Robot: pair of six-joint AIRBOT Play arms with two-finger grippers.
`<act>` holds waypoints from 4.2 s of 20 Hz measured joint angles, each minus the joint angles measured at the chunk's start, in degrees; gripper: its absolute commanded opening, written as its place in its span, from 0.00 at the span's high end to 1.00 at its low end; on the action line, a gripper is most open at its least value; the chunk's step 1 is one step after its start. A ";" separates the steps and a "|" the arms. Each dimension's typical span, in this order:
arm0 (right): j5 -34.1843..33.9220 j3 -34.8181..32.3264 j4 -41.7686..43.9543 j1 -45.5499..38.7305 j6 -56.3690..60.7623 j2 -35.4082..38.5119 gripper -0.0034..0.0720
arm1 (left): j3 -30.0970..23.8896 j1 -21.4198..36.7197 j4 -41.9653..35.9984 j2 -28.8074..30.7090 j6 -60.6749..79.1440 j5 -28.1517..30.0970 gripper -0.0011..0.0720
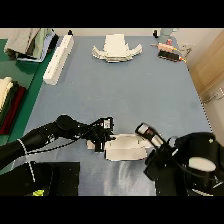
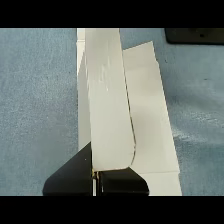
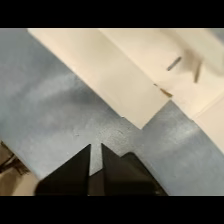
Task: Fold the box.
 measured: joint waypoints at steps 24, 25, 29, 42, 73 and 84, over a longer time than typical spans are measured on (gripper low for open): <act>-10.21 -2.67 -39.80 15.50 19.47 -9.35 0.06 | 0.00 0.00 0.00 0.00 0.00 0.00 0.96; -9.68 -2.58 -40.26 15.39 20.24 -9.22 0.05 | 0.00 0.00 -0.02 0.00 0.00 0.00 0.96; -8.90 -2.43 -41.05 15.13 21.81 -8.98 0.05 | 0.00 0.00 0.00 0.00 0.00 0.00 0.96; -18.05 -6.05 -27.65 -0.20 -2.75 -2.47 0.00 | 0.00 0.00 0.00 0.00 0.00 0.00 0.96; -19.10 -7.45 38.21 -45.29 -103.12 -20.17 0.00 | 0.00 0.00 0.00 0.00 0.00 0.00 0.96; -18.36 -9.20 40.44 -46.66 -108.63 -22.05 0.00 | 0.00 0.00 -0.02 0.00 0.00 -0.02 0.96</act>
